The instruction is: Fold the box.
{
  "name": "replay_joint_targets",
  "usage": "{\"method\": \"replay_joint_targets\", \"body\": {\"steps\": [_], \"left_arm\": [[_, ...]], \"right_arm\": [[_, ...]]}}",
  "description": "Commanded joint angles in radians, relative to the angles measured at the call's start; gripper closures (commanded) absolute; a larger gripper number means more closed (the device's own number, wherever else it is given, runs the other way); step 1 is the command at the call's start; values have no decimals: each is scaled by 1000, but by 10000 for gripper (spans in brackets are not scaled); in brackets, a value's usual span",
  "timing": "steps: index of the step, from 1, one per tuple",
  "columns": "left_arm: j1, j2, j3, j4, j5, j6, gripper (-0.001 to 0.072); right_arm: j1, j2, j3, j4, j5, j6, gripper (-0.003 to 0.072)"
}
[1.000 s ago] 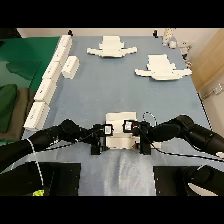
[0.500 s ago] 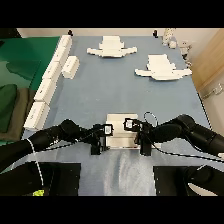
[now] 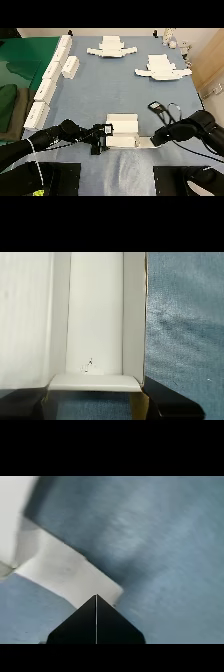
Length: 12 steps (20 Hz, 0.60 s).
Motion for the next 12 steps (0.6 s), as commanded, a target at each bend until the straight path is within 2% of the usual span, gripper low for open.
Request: {"method": "replay_joint_targets", "body": {"steps": [1, 7, 12], "left_arm": [[1, 0, 0, 1, 0, 1, 251], [0, 0, 0, 1, 0, 1, 251], [1, 0, 0, 1, 0, 1, 251]], "right_arm": [[-218, -2, -2, -20, -69, 227, 685], [-575, -119, -17, 374, -69, -30, 686], [-647, -213, -105, 569, -68, -188, 686]]}}
